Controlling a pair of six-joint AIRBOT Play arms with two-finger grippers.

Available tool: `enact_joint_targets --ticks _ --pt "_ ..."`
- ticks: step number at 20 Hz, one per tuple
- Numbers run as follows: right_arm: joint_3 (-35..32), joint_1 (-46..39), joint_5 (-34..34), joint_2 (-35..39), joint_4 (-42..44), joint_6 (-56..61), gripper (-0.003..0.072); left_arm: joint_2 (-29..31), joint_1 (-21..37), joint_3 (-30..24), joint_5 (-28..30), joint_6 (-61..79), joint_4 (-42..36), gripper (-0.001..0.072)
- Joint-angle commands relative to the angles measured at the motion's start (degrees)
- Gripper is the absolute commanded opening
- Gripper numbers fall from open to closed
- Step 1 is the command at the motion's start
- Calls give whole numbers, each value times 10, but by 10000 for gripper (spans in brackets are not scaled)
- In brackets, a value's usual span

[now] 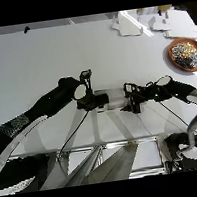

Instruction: Fold the box and place the chain.

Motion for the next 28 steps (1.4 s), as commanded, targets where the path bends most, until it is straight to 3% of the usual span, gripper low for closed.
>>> enact_joint_targets --ticks 1,6,9,15,18,28 --pt "0 0 0 0 0 0 342 -2 -3 16 -22 -38 17 331" --pt "0 0 0 0 0 0 342 -26 -4 84 -130 -54 55 331" --pt "0 0 0 0 0 0 342 -42 -20 90 -120 -83 82 284" --pt "0 0 0 0 0 0 342 -94 -47 90 -95 -93 81 285" --pt "0 0 0 0 0 0 342 -97 -47 90 -67 -96 84 284" --pt "0 0 0 0 0 0 342 -97 -36 88 -69 -101 92 284"
